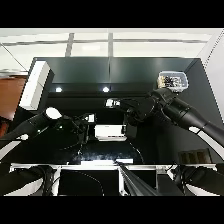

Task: Fold the box and place the chain.

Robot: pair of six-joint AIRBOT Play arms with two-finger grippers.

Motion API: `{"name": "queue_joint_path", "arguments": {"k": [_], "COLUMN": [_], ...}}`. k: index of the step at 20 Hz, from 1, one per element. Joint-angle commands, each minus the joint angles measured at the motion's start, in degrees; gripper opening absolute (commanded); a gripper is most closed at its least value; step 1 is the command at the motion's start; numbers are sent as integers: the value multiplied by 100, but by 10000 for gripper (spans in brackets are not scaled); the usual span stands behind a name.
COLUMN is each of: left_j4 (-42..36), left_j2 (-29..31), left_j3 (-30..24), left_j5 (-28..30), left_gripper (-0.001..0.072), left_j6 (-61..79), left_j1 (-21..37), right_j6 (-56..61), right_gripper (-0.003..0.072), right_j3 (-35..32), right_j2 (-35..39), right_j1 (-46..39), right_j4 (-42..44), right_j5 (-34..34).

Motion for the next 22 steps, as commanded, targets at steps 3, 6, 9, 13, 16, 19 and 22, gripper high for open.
{"name": "queue_joint_path", "arguments": {"k": [3,6,9,13,16,19,22], "left_j4": [2,2,2,0,0,0,0], "left_j2": [-4,-4,-4,-4,-4,-4,-4], "left_j3": [-4,-4,-4,-7,-7,-7,-7], "left_j5": [0,-13,-13,-48,-46,-46,-46], "left_gripper": [393,393,393,393,393,393,393], "left_j6": [13,11,11,-2,-13,-13,-13], "left_j1": [0,0,0,0,0,0,0], "right_j6": [151,221,238,350,350,350,350], "right_gripper": [467,467,467,376,372,372,372], "right_j3": [2,2,2,2,2,2,2], "right_j2": [-9,4,63,85,87,120,157], "right_j1": [26,26,26,26,26,26,26], "right_j4": [-57,-35,-39,-26,-26,-26,-22], "right_j5": [52,-2,-63,-83,-94,-94,-114]}}
